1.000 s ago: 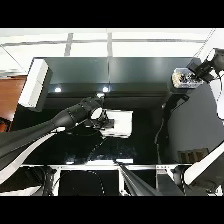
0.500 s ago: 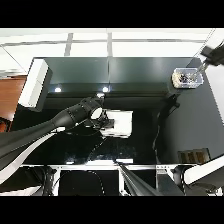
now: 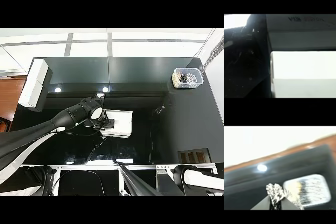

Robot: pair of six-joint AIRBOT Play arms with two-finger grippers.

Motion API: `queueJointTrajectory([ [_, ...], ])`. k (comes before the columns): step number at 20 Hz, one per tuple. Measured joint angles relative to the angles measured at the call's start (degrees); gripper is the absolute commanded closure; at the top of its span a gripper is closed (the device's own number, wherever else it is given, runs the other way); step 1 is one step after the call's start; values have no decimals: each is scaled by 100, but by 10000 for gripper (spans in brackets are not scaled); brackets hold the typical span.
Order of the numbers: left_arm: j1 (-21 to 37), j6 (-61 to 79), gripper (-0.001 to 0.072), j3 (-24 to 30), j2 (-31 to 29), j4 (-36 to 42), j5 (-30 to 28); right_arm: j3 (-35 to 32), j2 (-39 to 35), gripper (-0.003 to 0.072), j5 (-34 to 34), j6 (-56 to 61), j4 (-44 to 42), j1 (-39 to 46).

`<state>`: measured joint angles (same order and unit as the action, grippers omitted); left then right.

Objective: Fold the box and place the chain.

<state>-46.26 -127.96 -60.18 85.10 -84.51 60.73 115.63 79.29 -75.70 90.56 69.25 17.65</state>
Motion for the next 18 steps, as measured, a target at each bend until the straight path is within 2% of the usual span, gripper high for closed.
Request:
queueJointTrajectory([
  [4,0,2,679,0,0,-2,-2,-503,-793,678,-190,-249,-822,-201],
  [10,0,0,679,0,0,-2,-7,-1891,-1753,676,-625,-592,-1342,-1071],
  [14,0,0,679,0,0,-2,-13,-2629,-2006,676,-1202,-728,-1473,-1926],
  [18,0,0,679,0,0,-2,-17,-3145,-2068,676,-1419,-789,-1742,-2664],
])
